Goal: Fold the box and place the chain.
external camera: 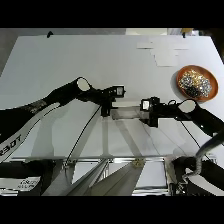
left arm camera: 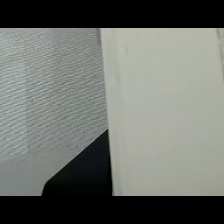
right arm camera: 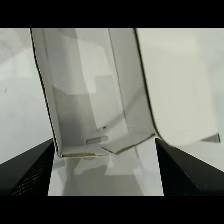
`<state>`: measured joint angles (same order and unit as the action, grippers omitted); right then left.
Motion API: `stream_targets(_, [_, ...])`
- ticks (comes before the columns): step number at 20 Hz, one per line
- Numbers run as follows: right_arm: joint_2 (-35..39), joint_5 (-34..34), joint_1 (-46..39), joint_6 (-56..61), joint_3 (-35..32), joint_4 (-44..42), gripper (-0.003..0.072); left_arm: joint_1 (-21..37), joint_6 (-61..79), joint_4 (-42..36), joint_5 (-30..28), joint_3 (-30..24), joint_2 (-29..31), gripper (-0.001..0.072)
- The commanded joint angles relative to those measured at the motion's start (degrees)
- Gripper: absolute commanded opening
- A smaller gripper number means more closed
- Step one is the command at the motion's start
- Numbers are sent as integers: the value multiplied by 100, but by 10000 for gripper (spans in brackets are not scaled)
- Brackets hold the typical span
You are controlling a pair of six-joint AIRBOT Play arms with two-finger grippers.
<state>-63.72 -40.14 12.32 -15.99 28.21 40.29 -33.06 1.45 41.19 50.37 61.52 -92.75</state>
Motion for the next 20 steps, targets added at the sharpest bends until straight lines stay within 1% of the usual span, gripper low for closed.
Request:
stream_targets(1, [-264, -131, -37, -682, 33, -662, 688, 0, 2, 2, 0, -2, -2, 12])
stream_targets(2, [-396, -227, -87, -715, 76, -774, 688, 0, 2, 2, 0, -2, -2, 12])
stream_targets(5, [-807, -789, -363, -704, 278, -767, 688, 0, 2, 0, 0, 0, -2, 12])
stream_targets(6, [-898, -885, -428, -704, 315, -756, 688, 0, 2, 2, 0, -2, -2, 12])
stream_targets(8, [-1040, -1021, -459, -715, 372, -756, 685, 0, 2, 2, 0, 0, -2, 12])
stream_targets(11, [-1172, -1139, -457, -1172, 385, -876, 670, 0, 2, 2, 0, -2, -2, 12])
stream_targets(14, [-1357, -1145, -457, -1263, 420, -909, 670, 0, 2, 2, 0, -2, -2, 12])
stream_targets(19, [-1530, -1104, -457, -1263, 507, -907, 629, 0, 2, 2, 0, 0, -2, 12])
stream_targets(20, [-1552, -1084, -457, -1263, 507, -907, 567, 0, 2, 2, 0, -2, -2, 12])
